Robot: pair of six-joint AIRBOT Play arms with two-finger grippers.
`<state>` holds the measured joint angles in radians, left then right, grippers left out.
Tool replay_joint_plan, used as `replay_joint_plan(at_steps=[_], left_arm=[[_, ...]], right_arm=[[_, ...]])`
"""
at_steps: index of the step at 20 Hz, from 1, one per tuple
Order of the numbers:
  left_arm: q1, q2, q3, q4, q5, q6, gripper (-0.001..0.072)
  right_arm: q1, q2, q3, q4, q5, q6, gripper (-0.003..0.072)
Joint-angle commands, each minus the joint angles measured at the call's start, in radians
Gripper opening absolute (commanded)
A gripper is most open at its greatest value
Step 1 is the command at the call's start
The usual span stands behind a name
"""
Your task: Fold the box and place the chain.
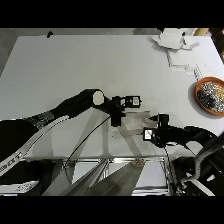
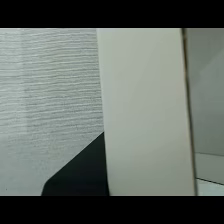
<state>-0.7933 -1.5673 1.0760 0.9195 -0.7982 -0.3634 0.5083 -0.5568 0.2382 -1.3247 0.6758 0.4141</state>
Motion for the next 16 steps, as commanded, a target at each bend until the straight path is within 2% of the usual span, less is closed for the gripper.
replay_joint_plan(at_steps=[1,6,12,16], left_arm=[[0.0,0.0,0.0,0.0,0.001,-0.001,0.0011],[0.0,0.0,0.0,0.0,0.001,-0.001,0.0011],[0.0,0.0,0.0,0.0,0.001,-0.001,0.0011],[0.0,0.0,0.0,0.0,0.001,-0.001,0.0011]], right_arm=[[-0.064,-0.001,0.03,0.029,0.047,-0.031,0.0646],[-0.117,-0.033,0.033,0.113,0.052,-0.126,0.0678],[-0.294,-0.2,0.099,0.277,0.133,-0.318,0.0678],[-0.356,-0.259,0.132,0.38,0.14,-0.465,0.0688]])
